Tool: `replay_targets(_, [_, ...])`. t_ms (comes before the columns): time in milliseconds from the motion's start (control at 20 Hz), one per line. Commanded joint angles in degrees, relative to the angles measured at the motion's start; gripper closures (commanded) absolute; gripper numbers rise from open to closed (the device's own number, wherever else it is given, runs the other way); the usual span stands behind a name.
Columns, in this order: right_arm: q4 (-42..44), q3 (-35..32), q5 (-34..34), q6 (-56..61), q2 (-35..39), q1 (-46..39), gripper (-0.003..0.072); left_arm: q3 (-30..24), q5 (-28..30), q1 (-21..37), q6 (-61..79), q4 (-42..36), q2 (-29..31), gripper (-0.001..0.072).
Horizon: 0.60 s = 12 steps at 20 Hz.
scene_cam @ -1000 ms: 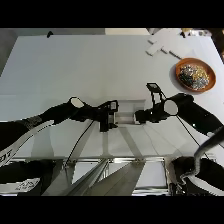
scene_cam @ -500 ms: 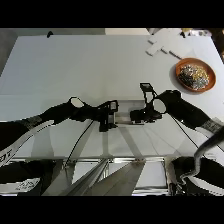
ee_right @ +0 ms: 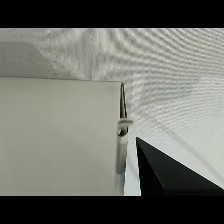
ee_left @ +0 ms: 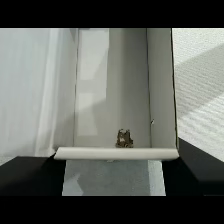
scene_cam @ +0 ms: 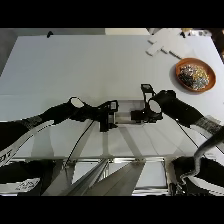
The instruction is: Fold the box and place the chain.
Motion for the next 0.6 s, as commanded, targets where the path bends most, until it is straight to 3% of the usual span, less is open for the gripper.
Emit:
replay_targets(0, [-0.5, 0.3, -1.9, 0.6, -0.9, 0.1, 0.0279, 0.0, 0.0, 0.0, 0.0, 0.0, 0.0, 0.048])
replay_targets(250, [-0.7, 0.4, -2.6, 1.3, -2.5, 1.5, 0.0283, 0.0, 0.0, 0.0, 0.0, 0.0, 0.0, 0.048])
replay_targets(550, [-1.2, 0.4, 0.2, 2.7, -4.6, 2.1, 0.0478, 0.0, 0.0, 0.0, 0.0, 0.0, 0.0, 0.048])
